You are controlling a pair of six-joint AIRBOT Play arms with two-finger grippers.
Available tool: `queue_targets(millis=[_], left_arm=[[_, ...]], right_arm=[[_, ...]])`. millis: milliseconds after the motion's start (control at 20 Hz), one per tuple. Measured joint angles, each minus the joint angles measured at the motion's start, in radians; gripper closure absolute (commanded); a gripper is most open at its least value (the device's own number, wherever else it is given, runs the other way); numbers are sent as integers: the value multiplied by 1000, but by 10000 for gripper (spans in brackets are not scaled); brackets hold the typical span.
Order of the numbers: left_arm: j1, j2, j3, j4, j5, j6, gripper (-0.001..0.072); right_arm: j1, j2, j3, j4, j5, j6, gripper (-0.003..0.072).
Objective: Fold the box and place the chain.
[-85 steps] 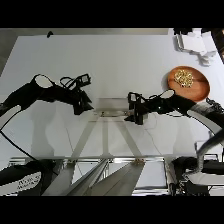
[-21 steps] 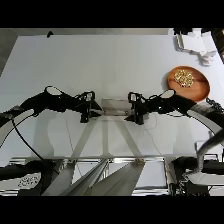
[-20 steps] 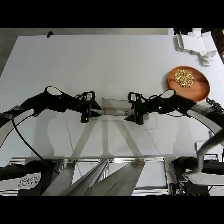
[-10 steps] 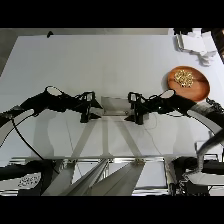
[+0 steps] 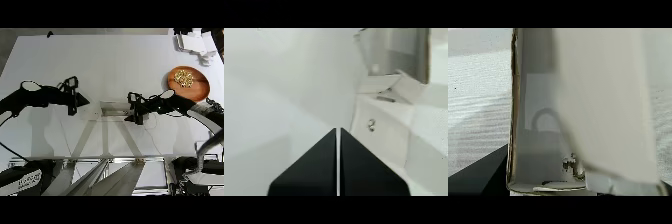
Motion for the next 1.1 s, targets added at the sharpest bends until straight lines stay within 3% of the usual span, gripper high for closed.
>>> queue_targets(millis=[250,550,850,1100], left_arm=[[79,74,-16,152,77,-514,702],[-7,6,-45,380,101,-1020,702],[-135,-66,-51,313,106,-1150,700],[-180,-78,-52,214,106,-1179,677]], right_arm=[[0,0,0,0,-1,0,252],[0,0,0,0,-1,0,252],[0,0,0,-1,-1,0,252],[0,0,0,-1,-1,0,252]])
